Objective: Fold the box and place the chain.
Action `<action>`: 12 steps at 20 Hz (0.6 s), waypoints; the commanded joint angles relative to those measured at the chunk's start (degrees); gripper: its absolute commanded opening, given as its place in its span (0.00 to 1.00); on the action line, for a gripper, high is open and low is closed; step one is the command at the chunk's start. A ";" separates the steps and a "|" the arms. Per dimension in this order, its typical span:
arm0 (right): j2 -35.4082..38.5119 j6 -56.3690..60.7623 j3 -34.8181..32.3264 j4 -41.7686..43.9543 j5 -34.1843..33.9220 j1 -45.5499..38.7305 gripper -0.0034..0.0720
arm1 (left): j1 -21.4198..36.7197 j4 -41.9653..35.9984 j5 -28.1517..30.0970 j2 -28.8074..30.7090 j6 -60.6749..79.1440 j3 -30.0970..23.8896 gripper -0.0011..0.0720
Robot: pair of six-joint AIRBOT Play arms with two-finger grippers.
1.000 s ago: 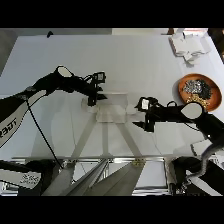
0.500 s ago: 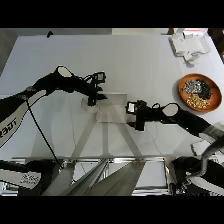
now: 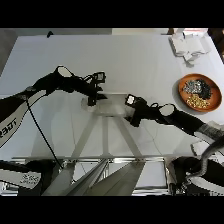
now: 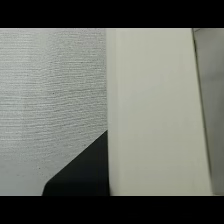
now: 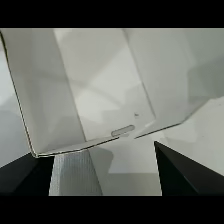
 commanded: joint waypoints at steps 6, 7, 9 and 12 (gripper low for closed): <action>0.44 6.38 0.07 -2.16 -2.12 -0.15 0.96 | -0.04 0.02 -0.04 0.02 0.00 0.02 0.04; 0.42 6.38 0.07 -2.60 -2.05 -0.50 0.96 | -0.04 0.02 -0.02 0.02 0.00 0.02 0.04; 0.39 5.90 0.44 -2.56 -1.11 -1.44 0.96 | -0.04 0.02 -0.02 0.02 0.00 0.02 0.04; 0.26 1.75 2.03 -2.58 3.32 -3.21 0.96 | -0.04 0.02 -0.02 0.02 0.00 0.02 0.04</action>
